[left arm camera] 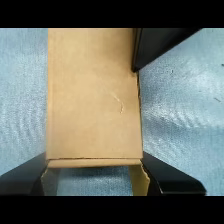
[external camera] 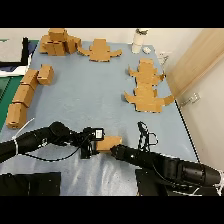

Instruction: Fold the box.

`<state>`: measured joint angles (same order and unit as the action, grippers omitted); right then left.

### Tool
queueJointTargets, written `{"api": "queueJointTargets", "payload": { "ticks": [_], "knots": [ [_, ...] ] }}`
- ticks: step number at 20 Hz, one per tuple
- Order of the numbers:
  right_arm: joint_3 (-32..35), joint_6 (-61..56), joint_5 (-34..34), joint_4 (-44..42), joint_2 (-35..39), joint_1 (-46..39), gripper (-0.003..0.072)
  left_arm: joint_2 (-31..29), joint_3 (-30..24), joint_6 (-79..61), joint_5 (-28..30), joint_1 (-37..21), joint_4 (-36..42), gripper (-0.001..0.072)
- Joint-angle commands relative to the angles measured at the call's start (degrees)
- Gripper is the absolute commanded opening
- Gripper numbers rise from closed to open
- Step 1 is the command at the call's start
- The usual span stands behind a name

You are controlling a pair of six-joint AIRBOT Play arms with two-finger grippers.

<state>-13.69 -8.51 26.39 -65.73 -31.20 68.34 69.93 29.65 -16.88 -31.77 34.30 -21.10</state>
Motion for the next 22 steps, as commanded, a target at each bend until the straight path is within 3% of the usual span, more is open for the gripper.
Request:
{"api": "queueJointTargets", "payload": {
  "ticks": [1, 5, 8, 10, 17, 22],
  "knots": [
    [-2.01, 0.0, 5.29, 0.52, 2.43, 0.0, 0.0005, 0.0, 0.04, -0.07, 0.15, -0.02, -0.11, 0.0449],
    [-5.18, -0.02, 13.25, 2.97, 5.42, -0.63, 0.0005, 0.0, 0.04, -0.07, 0.15, -0.02, -0.11, 0.0449],
    [-8.39, 0.72, 27.78, 4.83, 5.92, -2.47, 0.0005, 0.0, 0.04, -0.07, 0.13, -0.02, -0.09, 0.0449],
    [-10.12, 1.07, 31.8, 7.76, 5.92, -3.06, 0.0005, 0.0, 0.04, -0.09, 0.13, 0.0, 0.0, 0.0449],
    [-11.23, 1.09, 34.32, 10.58, 5.9, -8.92, 0.0005, -0.04, 0.2, 1.16, 0.66, -0.48, 0.31, 0.0449],
    [-11.23, 3.21, 34.32, 10.34, 5.9, -11.63, 0.0005, -1.11, 1.55, 17.42, 6.01, -5.7, -0.76, 0.0449]
  ]
}}
